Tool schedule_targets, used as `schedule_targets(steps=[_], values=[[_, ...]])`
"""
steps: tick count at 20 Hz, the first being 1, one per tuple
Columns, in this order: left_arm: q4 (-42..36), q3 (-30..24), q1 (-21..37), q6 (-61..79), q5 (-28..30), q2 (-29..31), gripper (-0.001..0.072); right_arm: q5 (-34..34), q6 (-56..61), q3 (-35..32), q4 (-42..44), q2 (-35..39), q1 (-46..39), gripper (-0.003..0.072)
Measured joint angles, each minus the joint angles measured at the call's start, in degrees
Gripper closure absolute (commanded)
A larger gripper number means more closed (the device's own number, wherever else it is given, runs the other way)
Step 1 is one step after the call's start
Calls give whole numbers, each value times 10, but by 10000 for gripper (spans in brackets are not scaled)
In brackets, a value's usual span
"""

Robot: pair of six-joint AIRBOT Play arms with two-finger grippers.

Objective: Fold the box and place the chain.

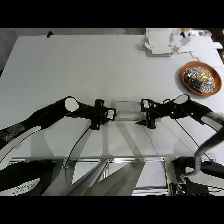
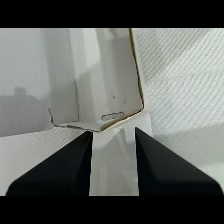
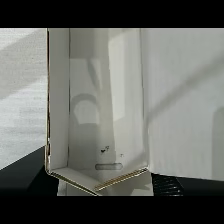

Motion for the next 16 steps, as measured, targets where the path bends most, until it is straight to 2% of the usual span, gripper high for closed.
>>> schedule_targets(steps=[1, 8, 16], values=[[-1, 0, -1, 0, 7, -2, 580, 0, 0, 0, 0, 0, 0, 278], [-11, 0, -4, 7, 42, -16, 577, 0, 1, 0, 0, 0, 0, 278], [-61, 0, -25, 8, 51, -17, 577, 0, 1, 0, 0, 0, 0, 278]])
